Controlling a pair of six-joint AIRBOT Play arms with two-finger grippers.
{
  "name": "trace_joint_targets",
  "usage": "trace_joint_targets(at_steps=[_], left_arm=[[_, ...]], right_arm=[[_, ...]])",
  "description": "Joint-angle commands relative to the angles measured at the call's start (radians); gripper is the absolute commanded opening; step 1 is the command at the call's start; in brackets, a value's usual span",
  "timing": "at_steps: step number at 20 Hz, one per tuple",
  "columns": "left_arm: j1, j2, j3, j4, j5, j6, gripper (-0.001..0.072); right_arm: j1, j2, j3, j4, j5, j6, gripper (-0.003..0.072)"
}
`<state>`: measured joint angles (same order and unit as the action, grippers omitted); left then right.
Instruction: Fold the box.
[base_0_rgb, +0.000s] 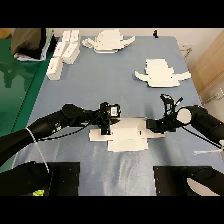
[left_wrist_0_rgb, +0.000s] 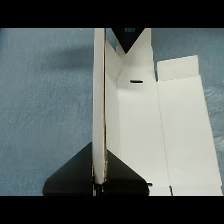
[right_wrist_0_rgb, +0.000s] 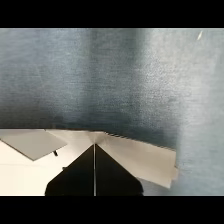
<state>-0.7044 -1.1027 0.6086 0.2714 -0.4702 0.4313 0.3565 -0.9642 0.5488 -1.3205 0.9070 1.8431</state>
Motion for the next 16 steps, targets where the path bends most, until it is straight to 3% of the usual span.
trace_joint_targets(at_steps=[1,8,16], left_arm=[[0.001,-0.001,0.001,-0.011,-0.003,0.003,0.0017],[0.0,-0.023,-0.007,-0.105,-0.008,0.052,0.0016],[-0.006,-0.03,-0.026,-0.112,0.074,0.139,0.0016]], right_arm=[[0.001,-0.013,-0.001,0.002,-0.021,0.0,0.0001],[0.001,-0.013,-0.001,0.05,-0.045,-0.001,0.0001],[0.001,-0.013,0.0,0.048,-0.045,0.0,0.0001]])
